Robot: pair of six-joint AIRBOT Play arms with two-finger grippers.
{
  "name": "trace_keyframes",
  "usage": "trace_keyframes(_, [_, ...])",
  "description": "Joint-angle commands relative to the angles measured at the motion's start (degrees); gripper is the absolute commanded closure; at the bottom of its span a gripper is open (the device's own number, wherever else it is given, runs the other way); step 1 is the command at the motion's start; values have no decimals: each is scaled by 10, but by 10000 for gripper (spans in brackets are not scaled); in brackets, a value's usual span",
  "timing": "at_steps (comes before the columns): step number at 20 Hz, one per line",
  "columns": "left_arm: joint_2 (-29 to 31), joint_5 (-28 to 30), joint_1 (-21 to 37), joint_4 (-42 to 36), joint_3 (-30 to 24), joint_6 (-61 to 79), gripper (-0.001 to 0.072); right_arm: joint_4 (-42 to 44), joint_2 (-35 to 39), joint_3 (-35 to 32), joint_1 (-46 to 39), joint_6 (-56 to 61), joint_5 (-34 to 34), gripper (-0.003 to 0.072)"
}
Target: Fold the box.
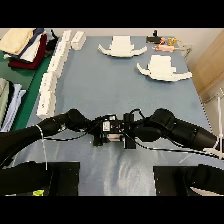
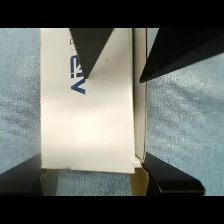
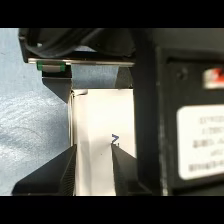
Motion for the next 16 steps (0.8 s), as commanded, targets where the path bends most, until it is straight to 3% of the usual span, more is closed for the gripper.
trace_keyframes(1, [0, 0, 0, -1, 0, -1, 200, 9, 2, 1, 0, 0, -3, 344])
trace_keyframes(5, [0, 0, 0, -1, 0, -1, 201, 7, 42, 2, -1, 33, -23, 344])
trace_keyframes(8, [0, 0, 0, -1, 0, -1, 201, -28, 83, 0, -14, 141, -63, 347])
trace_keyframes(9, [0, 0, 0, -1, 0, -2, 200, -28, 93, -5, -25, 174, -64, 420])
trace_keyframes(10, [0, 0, 0, -1, 0, -1, 200, -28, 100, -11, -35, 201, -59, 552])
trace_keyframes(13, [0, 0, 0, -1, 0, -1, 201, 31, 110, -52, -65, 264, -4, 685])
trace_keyframes(16, [0, 0, 0, -1, 0, -1, 200, 164, 111, -111, -68, 279, 148, 685])
